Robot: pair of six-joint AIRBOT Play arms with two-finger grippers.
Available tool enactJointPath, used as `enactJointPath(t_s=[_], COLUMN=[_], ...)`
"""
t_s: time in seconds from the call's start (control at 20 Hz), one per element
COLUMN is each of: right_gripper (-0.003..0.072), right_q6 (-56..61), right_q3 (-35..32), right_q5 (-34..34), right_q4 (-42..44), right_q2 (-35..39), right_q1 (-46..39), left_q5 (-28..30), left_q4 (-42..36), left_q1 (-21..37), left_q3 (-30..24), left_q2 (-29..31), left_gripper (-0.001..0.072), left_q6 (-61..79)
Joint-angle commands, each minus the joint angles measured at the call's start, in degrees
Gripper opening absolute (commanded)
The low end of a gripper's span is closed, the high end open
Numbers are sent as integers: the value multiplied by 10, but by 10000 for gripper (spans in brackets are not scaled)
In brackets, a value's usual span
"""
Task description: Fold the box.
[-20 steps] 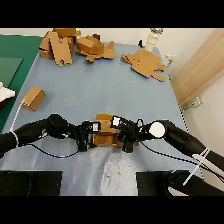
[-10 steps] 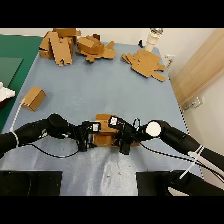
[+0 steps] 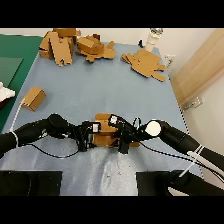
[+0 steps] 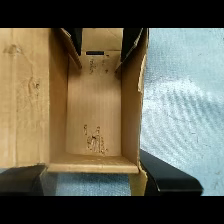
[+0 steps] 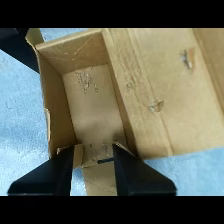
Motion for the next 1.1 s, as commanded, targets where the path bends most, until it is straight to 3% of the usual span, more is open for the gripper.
enactJointPath(t_s=[0.0,0.2,0.25,0.3,0.4,0.55,0.8,0.95,1.05], right_gripper=[413,403,270,89,2,2,2,3,2], right_q6=[0,1,7,34,143,303,420,618,661], right_q3=[0,0,0,0,0,0,0,-3,-21], right_q5=[2,2,2,3,3,13,75,135,167], right_q4=[1,0,-7,-26,-109,-240,-263,-396,-404], right_q2=[0,0,0,0,0,16,123,180,184], right_q1=[0,0,0,0,0,-8,-87,-161,-214], left_q5=[1,1,0,1,1,1,1,1,1], left_q4=[0,0,0,0,0,0,0,0,0], left_q1=[0,0,0,0,0,0,0,0,0], left_q3=[0,0,0,0,0,0,0,0,0], left_q2=[0,0,0,0,0,0,0,0,0], left_gripper=[287,287,287,287,287,287,287,287,287], left_q6=[0,0,0,0,0,0,0,0,0])
